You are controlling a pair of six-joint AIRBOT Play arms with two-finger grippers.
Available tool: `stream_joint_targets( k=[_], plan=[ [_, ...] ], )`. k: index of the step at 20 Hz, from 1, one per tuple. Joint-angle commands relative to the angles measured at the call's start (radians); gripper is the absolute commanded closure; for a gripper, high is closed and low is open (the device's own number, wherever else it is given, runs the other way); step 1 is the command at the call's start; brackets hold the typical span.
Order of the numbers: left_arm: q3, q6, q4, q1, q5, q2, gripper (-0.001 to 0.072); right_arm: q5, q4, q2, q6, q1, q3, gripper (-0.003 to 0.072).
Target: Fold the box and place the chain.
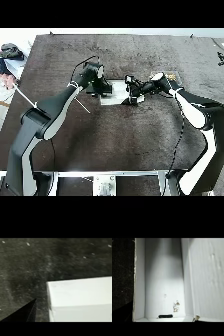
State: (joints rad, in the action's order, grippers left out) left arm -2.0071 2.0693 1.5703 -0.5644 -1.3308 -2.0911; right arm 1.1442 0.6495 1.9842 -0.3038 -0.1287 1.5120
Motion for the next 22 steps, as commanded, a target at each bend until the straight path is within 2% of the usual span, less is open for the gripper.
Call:
stream_joint_targets(
  k=[1,4,5,7,8,9,14,15,16,17,22],
  plan=[
    [-0.012,0.026,0.05,-0.002,-0.02,-0.016,0.0405,0.0,0.0,0.0,0.0,-0.001,0.001,0.0163],
    [-0.012,0.026,0.05,-0.002,-0.019,-0.022,0.0438,0.0,0.0,0.0,0.0,-0.001,0.001,0.0163],
    [-0.012,0.026,0.05,-0.002,-0.019,-0.022,0.0535,0.0,0.0,0.0,0.0,-0.001,0.001,0.0164],
    [-0.012,0.026,0.05,-0.002,-0.021,-0.022,0.0547,0.0,0.0,0.0,0.0,-0.001,0.001,0.0163],
    [-0.012,0.026,0.049,-0.002,-0.022,-0.022,0.0641,0.0,0.0,0.0,0.0,-0.001,0.0,0.0163],
    [-0.012,0.025,0.048,-0.002,-0.024,-0.022,0.0698,0.0,0.0,0.0,0.0,-0.001,0.0,0.0163],
    [-0.012,0.036,0.038,-0.002,-0.027,-0.021,0.0697,0.0,0.0,0.0,0.001,-0.001,0.001,0.0163],
    [-0.012,0.021,0.021,-0.002,-0.04,-0.018,0.0617,0.0,0.0,0.0,0.0,-0.001,0.0,0.0163],
    [-0.012,-0.011,-0.005,-0.002,-0.046,-0.014,0.0403,0.0,0.0,0.0,0.0,-0.001,0.001,0.0163],
    [-0.014,-0.047,-0.036,-0.002,-0.045,-0.008,0.0285,0.001,0.0,0.0,0.0,-0.001,0.001,0.0163],
    [-0.027,-0.262,-0.081,-0.002,-0.05,0.062,0.0278,0.0,0.0,0.0,0.0,-0.001,0.001,0.0163]
  ],
)
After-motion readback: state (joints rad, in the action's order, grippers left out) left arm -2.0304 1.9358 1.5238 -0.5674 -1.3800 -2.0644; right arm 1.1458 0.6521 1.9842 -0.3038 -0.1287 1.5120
